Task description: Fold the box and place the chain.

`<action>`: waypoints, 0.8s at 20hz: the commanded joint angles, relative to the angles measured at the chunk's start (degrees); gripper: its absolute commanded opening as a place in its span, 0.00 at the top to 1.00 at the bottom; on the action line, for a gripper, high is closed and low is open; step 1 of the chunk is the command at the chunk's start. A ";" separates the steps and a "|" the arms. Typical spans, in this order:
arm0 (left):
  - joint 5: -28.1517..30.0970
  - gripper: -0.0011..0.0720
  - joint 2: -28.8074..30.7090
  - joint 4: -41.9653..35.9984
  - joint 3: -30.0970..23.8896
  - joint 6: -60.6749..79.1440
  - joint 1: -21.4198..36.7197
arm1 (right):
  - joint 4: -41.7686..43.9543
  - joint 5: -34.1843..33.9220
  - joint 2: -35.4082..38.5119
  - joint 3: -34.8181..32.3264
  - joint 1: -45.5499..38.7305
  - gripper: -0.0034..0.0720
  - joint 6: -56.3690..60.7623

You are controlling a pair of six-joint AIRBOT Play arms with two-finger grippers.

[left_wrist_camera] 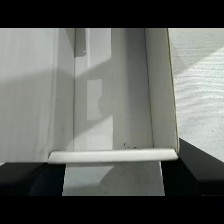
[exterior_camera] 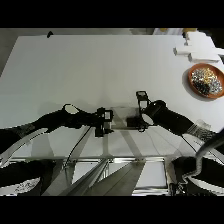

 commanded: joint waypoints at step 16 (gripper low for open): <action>0.07 0.71 0.04 0.07 0.04 0.15 0.00 | -3.32 17.64 19.69 5.88 -4.90 0.40 -27.17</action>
